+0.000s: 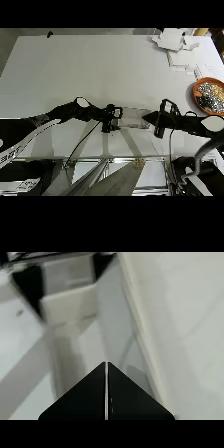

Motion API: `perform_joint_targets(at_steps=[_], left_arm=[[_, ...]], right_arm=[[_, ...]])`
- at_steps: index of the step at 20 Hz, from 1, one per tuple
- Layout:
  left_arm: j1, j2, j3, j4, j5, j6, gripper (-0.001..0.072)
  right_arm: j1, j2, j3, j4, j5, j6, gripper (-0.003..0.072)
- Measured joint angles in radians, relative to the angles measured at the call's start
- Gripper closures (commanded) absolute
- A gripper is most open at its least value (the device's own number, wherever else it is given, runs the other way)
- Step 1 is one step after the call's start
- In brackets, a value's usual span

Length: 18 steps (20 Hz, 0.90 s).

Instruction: Fold the box and place the chain.

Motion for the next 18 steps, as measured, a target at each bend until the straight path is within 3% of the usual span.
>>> perform_joint_targets(at_steps=[4,9,14,18], left_arm=[[0.0,0.0,0.0,0.0,0.0,-0.001,0.0206],[0.0,0.0,0.0,-0.001,0.001,-0.003,0.0206],[0.0,0.0,0.0,0.0,0.0,0.0,0.0206],[0.0,0.0,0.0,0.0,0.0,0.0,0.0206]], right_arm=[[0.008,-0.185,0.0,0.138,-0.197,-0.01,0.0664],[0.01,-0.311,0.001,0.182,-0.261,-0.011,0.0663],[0.01,-0.171,0.001,0.109,-0.198,0.035,0.0664],[0.01,-0.018,0.0,-0.214,-0.075,0.123,0.065]])
